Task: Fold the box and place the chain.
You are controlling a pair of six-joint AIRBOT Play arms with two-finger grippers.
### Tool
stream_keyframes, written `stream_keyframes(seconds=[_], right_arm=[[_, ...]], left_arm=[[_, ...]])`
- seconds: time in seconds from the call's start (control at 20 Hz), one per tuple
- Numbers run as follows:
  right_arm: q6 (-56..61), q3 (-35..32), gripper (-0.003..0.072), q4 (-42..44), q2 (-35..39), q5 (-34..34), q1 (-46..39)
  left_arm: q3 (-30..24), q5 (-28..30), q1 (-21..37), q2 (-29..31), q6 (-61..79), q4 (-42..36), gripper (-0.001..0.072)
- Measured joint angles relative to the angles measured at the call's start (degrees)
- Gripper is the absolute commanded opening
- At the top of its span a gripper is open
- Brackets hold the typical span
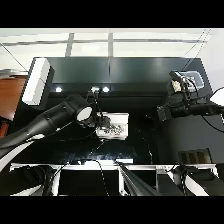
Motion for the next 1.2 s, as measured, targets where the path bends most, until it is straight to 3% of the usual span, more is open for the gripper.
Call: stream_keyframes(seconds=[0.2,0.25,0.35,0.5,0.65,0.95,1.2], right_arm=[[1.27,4.74,0.0713,0.74,-1.40,-2.45,2.14],[0.85,7.15,0.0712,1.07,-2.47,-2.38,3.65],[0.81,11.87,0.0712,1.14,-5.07,-1.86,7.65],[4.09,17.49,0.0711,-1.66,-9.44,-4.55,14.51],[6.01,20.81,0.0711,-6.29,-14.43,-7.96,20.15],[2.86,22.51,0.0711,-11.76,-20.15,-10.58,26.47],[0.70,22.73,0.0711,-13.94,-22.58,-8.81,29.00]], left_arm=[[-0.79,-10.95,1.03,9.46,13.73,0.72,0.0647],[-1.90,-12.52,2.62,12.52,16.50,1.33,0.0697],[-5.27,-13.88,8.28,18.47,21.44,1.07,0.0697],[-11.47,-10.45,20.26,24.90,29.49,-7.39,0.0697],[-17.29,-6.84,28.46,27.65,36.83,-17.46,0.0697],[-25.24,-3.54,32.89,28.87,42.66,-23.56,0.0695],[-27.52,-1.95,33.48,27.98,43.74,-24.74,0.0695]])
